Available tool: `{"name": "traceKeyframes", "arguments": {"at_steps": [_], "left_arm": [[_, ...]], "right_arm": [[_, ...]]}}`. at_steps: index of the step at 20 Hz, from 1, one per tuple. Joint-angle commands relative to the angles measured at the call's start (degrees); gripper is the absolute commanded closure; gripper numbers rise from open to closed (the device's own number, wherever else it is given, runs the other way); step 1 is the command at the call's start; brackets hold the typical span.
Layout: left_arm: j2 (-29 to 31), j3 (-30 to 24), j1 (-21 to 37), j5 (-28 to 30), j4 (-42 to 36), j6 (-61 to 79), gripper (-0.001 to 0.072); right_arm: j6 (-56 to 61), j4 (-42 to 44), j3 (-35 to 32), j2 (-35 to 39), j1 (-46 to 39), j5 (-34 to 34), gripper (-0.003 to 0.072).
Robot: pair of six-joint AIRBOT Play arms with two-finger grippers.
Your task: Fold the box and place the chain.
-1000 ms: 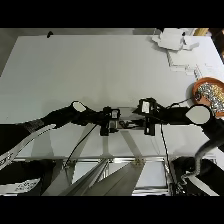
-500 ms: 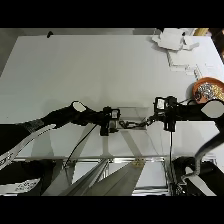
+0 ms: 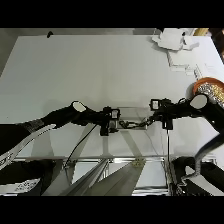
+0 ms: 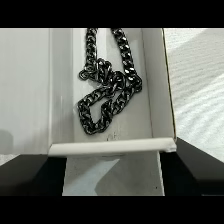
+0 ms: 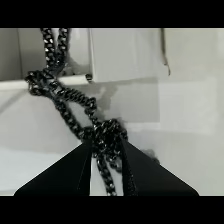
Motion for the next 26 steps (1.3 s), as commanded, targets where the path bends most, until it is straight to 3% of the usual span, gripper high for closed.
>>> {"name": "traceKeyframes", "arguments": {"at_steps": [1,6,15,16,17,18,23,26], "left_arm": [[0.0,0.0,0.0,0.0,0.0,0.0,0.039],[0.0,0.0,0.0,0.0,0.0,0.0,0.039],[0.0,0.0,0.0,0.0,0.0,0.0,0.039],[0.0,0.0,0.0,0.0,0.0,0.0,0.039],[0.0,0.0,0.0,0.0,0.0,0.0,0.039],[0.0,0.0,0.0,0.0,0.0,0.0,0.039],[0.0,0.0,0.0,0.0,0.0,0.0,0.039],[0.0,0.0,0.0,0.0,0.0,0.0,0.039]], "right_arm": [[-3.8,4.8,-0.8,-2.2,0.0,-0.9,0.0501],[-8.1,4.9,-5.2,-2.4,0.8,-3.7,0.05],[-8.1,5.3,-5.2,-2.4,2.9,-10.3,0.051],[-8.1,5.3,-5.2,-2.4,2.9,-10.7,0.0538],[-8.1,5.3,-5.2,-2.4,2.9,-10.7,0.063],[-8.0,5.4,-5.2,-2.4,2.9,-10.6,0.0667],[-5.9,5.1,-5.2,-0.5,2.9,-8.1,0.0667],[-4.5,5.2,-5.2,7.5,2.9,-4.3,0.0667]]}}
